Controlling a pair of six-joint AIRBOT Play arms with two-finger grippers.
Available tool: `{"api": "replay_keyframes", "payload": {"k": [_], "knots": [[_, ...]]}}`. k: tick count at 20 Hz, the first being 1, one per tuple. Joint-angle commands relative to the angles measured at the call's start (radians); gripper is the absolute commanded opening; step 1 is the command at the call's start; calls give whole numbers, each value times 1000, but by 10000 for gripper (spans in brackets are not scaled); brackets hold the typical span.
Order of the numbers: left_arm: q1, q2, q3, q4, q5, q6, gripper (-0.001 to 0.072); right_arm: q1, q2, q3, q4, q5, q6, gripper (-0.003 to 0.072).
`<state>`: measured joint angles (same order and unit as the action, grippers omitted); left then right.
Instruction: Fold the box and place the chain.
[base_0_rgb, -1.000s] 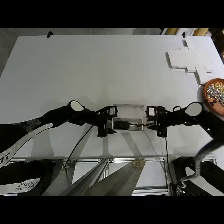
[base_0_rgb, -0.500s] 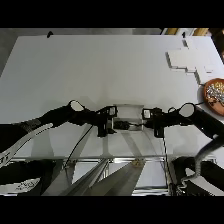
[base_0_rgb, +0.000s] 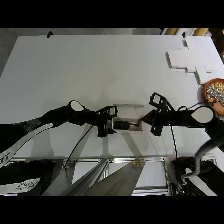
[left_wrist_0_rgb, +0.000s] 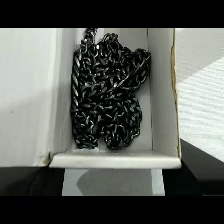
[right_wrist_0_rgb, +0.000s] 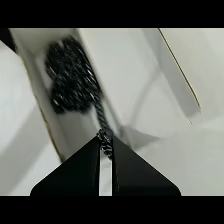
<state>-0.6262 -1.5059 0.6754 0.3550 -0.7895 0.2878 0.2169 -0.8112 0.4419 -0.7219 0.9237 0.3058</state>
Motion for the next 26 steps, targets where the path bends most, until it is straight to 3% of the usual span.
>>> {"api": "replay_keyframes", "payload": {"k": [1, 5, 8, 10, 11, 13, 16, 19, 21, 23, 26], "knots": [[1, 1, 0, 0, 0, 0, 205, 81, 40, 0, 190, -44, 27, 17], [1, 1, 0, 0, 0, 0, 205, 312, 31, 0, 224, -326, 28, 18], [1, 1, 0, 0, 0, 0, 205, 404, -13, 0, 222, -401, 31, 18], [1, 1, 0, 0, 0, 0, 205, 410, -45, 0, 218, -390, 32, 49], [1, 1, 0, 0, 0, 0, 205, 410, -51, 0, 198, -389, 39, 133], [1, 1, 0, 0, 0, 1, 205, 410, -43, 5, 140, -376, 46, 136], [1, 1, 0, 0, 0, 0, 205, 407, -22, 74, -171, -266, 210, 136], [1, 1, 0, 0, 0, 0, 205, 294, -5, 126, -362, -153, 281, 134], [1, 1, 0, 0, 0, 0, 205, 178, -5, 127, -401, -107, 279, 127], [1, 1, 0, 0, 0, 0, 205, 56, -5, 126, -429, -53, 269, 62], [1, 1, 0, 0, 0, 0, 205, -91, -19, 112, -406, -52, 133, 17]]}}
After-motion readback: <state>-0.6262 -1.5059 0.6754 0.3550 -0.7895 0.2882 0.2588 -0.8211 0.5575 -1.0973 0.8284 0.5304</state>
